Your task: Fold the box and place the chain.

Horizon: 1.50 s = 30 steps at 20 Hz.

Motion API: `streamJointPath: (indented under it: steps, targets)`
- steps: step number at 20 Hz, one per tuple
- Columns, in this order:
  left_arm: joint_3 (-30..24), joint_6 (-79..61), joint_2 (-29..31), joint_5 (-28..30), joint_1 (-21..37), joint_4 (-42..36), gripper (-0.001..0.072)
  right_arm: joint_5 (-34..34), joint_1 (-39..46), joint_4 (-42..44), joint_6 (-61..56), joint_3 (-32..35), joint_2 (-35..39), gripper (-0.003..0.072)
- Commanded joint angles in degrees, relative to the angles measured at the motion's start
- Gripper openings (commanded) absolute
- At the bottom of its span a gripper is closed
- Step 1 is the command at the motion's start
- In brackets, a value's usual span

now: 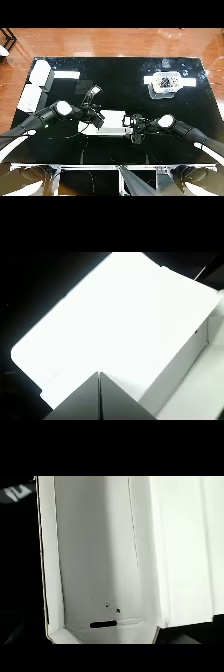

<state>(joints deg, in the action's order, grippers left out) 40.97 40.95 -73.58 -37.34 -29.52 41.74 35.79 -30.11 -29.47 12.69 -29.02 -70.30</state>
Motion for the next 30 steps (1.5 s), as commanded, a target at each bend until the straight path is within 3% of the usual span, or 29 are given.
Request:
streamJointPath:
  steps: [1, 6, 7, 8, 9, 10, 12, 15, 22, 26, 30]
  targets:
    - [0.6, 0.0, 0.9, -3.6, 1.0, 2.7, 0.0019, 0.0, 0.0, 0.0, 0.0, 0.0, 0.0, 0.0457]
    - [0.8, 3.0, 9.5, -12.3, 6.5, 13.4, 0.0022, 0.0, 0.0, 0.0, 0.0, 0.0, 0.0, 0.0457]
    - [0.8, 3.0, 11.3, -14.4, 7.7, 15.3, 0.0051, 0.0, 0.0, 0.0, 0.0, 0.0, 0.0, 0.0457]
    - [0.8, 3.0, 13.2, -16.4, 8.9, 17.0, 0.0172, 0.0, 0.0, 0.0, 0.0, 0.0, 0.0, 0.0457]
    - [0.8, 3.0, 14.8, -18.3, 10.1, 18.2, 0.0388, 0.0, 0.0, 0.0, 0.0, 0.0, 0.0, 0.0457]
    - [0.8, 3.4, 15.7, -20.1, 11.0, 19.1, 0.0648, 0.0, 0.0, 0.0, 0.0, 0.0, 0.0, 0.0457]
    - [0.6, 3.4, 16.1, -25.4, 12.1, 21.8, 0.0636, 0.0, 0.0, 0.0, 0.0, 0.0, 0.0, 0.0458]
    - [-1.9, -9.7, 16.1, -32.3, 12.0, 22.1, 0.0636, 0.0, 0.0, 0.0, 0.0, 0.0, 0.0, 0.0458]
    - [-7.4, -28.6, 15.3, -16.9, 12.0, 12.1, 0.0634, 0.0, 0.0, 0.0, 0.0, 0.0, 0.0, 0.0458]
    - [-7.4, -43.2, 11.0, -15.6, 11.9, 8.3, 0.0626, 0.0, 0.0, -0.1, 0.0, 0.0, 0.0, 0.0458]
    - [-7.4, -47.2, 7.7, -13.5, 10.1, 8.3, 0.0626, 0.0, 0.0, -0.1, 0.0, 0.0, 0.0, 0.0457]
